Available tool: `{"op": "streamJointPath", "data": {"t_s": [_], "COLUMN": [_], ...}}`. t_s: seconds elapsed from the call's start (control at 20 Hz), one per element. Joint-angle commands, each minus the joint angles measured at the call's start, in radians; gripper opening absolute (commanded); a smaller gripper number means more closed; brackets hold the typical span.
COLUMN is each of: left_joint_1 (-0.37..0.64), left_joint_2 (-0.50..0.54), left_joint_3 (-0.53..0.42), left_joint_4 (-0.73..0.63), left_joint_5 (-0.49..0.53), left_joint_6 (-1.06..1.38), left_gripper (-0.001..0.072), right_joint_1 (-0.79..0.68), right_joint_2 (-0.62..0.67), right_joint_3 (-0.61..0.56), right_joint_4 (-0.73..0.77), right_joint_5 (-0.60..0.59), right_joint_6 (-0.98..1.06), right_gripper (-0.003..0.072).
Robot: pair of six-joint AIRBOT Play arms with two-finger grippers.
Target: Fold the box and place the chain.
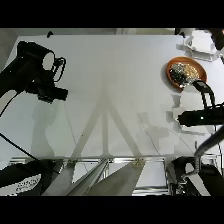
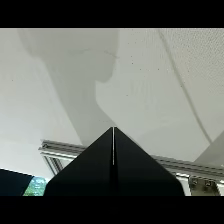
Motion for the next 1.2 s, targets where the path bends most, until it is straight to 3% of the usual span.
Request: {"op": "streamJointPath", "data": {"t_s": [0.0, 0.1, 0.15, 0.25, 0.35, 0.4, 0.65, 0.9, 1.15], "left_joint_1": [0.0, 0.0, 0.0, 0.0, 0.0, 0.0, 0.0, 0.0, 0.0], "left_joint_2": [0.001, 0.001, 0.001, 0.001, 0.001, 0.001, 0.001, 0.001, 0.001], "left_joint_3": [0.0, 0.0, 0.0, 0.0, 0.0, 0.0, 0.0, 0.0, 0.0], "left_joint_4": [0.0, 0.0, 0.0, 0.0, 0.0, 0.001, 0.0, 0.001, 0.0], "left_joint_5": [0.0, 0.0, 0.0, 0.0, 0.0, 0.0, 0.0, 0.0, 0.0], "left_joint_6": [0.0, 0.0, 0.0, 0.0, 0.0, 0.0, 0.0, 0.0, 0.0], "left_gripper": [0.0011, 0.0011, 0.0011, 0.0011, 0.0011, 0.0011, 0.0011, 0.0011, 0.0011], "right_joint_1": [0.0, 0.0, 0.0, 0.0, -0.009, -0.031, -0.228, -0.242, -0.242], "right_joint_2": [0.0, 0.0, 0.0, -0.003, -0.019, -0.04, -0.329, -0.526, -0.636], "right_joint_3": [0.002, 0.033, 0.079, 0.208, 0.306, 0.322, 0.322, 0.322, 0.322], "right_joint_4": [-0.026, -0.148, -0.253, -0.519, -0.818, -0.906, -0.875, -0.882, -0.848], "right_joint_5": [-0.002, 0.027, 0.054, 0.088, 0.065, 0.044, 0.029, -0.019, -0.061], "right_joint_6": [0.097, 0.22, 0.283, 0.315, 0.312, 0.331, 0.245, 0.175, 0.144], "right_gripper": [0.0035, 0.0138, 0.0237, 0.0274, 0.0618, 0.0621, 0.0667, 0.0666, 0.0637]}}
